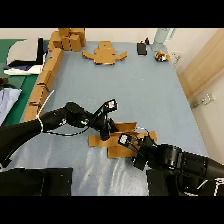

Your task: Fold the box.

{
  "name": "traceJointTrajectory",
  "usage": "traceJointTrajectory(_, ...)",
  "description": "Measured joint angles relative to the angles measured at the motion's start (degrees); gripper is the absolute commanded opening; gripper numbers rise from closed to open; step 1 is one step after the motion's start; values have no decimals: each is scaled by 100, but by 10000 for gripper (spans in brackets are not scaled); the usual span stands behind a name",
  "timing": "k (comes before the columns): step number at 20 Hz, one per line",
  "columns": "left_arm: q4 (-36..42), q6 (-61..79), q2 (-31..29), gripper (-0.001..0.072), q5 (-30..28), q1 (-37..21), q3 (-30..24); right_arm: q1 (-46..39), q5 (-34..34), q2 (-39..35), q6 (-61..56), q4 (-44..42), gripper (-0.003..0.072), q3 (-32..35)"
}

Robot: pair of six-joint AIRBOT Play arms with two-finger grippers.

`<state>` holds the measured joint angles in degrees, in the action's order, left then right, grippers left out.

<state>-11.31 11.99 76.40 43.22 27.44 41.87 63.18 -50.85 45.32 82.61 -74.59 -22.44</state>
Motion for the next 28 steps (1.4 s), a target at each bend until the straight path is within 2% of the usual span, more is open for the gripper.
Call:
traceJointTrajectory(16, 0, 0, 0, 12, 0, 0, 0, 0, -125, 0, -15, 345, 596, -361)
traceJointTrajectory(25, 0, 0, 0, 12, 0, 0, 0, 0, -133, 0, -463, 752, 597, -398)
traceJointTrajectory(26, 0, 2, 0, 12, 2, 0, 0, 0, -118, 0, -472, 796, 633, -398)
traceJointTrajectory(27, 0, 0, 0, 12, 0, 0, 0, 0, -116, 0, -481, 837, 720, -402)
traceJointTrajectory(28, 0, 0, 0, 12, 0, 0, 0, 0, -109, -4, -479, 879, 720, -411)
